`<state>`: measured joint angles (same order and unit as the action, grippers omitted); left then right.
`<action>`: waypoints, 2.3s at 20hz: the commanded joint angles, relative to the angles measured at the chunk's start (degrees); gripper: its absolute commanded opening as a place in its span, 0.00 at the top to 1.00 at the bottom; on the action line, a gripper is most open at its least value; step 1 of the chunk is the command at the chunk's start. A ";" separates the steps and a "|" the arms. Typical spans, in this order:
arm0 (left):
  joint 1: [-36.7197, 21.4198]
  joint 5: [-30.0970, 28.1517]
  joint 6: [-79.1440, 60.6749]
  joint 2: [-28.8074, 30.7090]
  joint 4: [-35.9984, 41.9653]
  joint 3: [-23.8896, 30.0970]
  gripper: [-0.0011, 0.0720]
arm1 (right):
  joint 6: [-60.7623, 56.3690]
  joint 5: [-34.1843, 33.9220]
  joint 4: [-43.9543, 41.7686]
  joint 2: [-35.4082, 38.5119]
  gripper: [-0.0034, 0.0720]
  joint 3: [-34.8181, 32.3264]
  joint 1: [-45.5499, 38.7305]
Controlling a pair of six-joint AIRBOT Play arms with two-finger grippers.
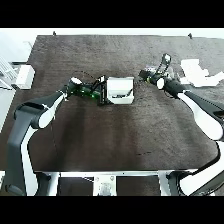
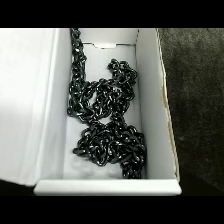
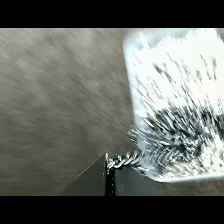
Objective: Fold the box and place the chain.
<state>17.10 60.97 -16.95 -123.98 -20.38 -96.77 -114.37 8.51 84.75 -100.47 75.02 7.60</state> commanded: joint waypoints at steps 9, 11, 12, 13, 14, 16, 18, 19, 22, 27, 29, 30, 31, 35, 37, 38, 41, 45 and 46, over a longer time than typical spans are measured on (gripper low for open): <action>0.00 0.11 0.00 0.04 0.00 0.02 0.26 | 10.12 3.15 13.79 39.41 0.94 0.15 9.94; 0.00 0.13 0.00 0.04 0.00 0.02 0.26 | 10.12 3.15 17.16 42.34 0.94 1.51 13.31; 0.00 0.13 0.00 0.04 0.00 0.02 0.26 | 10.19 3.15 18.73 42.75 0.94 2.84 15.04; 0.00 0.13 0.00 0.04 0.00 0.02 0.26 | 11.23 3.15 19.85 42.75 0.94 4.17 16.55; 0.00 0.13 0.00 0.04 0.00 0.02 0.26 | 12.68 3.13 19.91 42.75 0.94 5.49 17.88; 0.00 0.15 0.00 0.04 0.00 0.02 0.26 | 15.04 3.08 19.91 42.40 0.94 8.74 19.78; 0.00 0.15 0.00 0.04 0.00 0.02 0.26 | 16.06 3.13 19.89 41.77 0.94 11.26 20.57; 0.00 0.15 0.00 0.04 0.00 0.02 0.26 | 16.04 3.21 19.89 41.53 0.94 11.34 20.57; 0.00 0.15 0.00 0.04 0.00 0.02 0.26 | 15.69 5.35 19.17 40.11 0.94 11.30 20.83; 0.00 0.15 0.00 0.04 -0.02 0.02 0.26 | 14.84 5.51 19.17 35.23 0.94 11.28 22.64; 0.00 0.13 0.00 0.04 0.00 0.02 0.26 | 13.40 6.36 18.78 33.68 0.94 11.28 22.69; 0.00 0.13 0.00 0.04 0.00 0.02 0.26 | 12.70 8.48 18.43 33.14 0.94 11.28 22.69; 0.00 0.13 0.00 0.04 0.00 0.02 0.26 | 12.59 10.86 18.27 32.89 0.94 11.21 22.71; 0.00 0.13 0.00 0.04 0.00 0.02 0.26 | 12.61 13.00 18.21 32.81 0.94 10.10 22.67; 0.00 0.13 0.00 0.04 0.00 0.02 0.26 | 12.63 13.00 18.23 32.83 0.94 10.10 22.67; 0.00 0.13 0.00 0.04 0.00 0.02 0.26 | 12.92 13.00 18.56 32.83 0.94 10.10 22.67; 0.00 0.11 0.00 0.04 0.00 0.02 0.26 | 12.98 12.96 19.37 32.83 0.94 10.10 22.56; 0.00 0.13 0.00 0.04 0.00 0.02 0.26 | 12.81 13.00 19.23 32.22 0.94 9.86 22.62; 0.00 0.13 0.00 0.04 0.00 0.02 0.26 | 12.81 13.03 19.12 32.09 0.94 9.18 22.62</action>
<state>17.10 61.10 -16.93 -123.98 -20.38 -96.77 -101.47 21.30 103.88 -68.01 84.84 30.20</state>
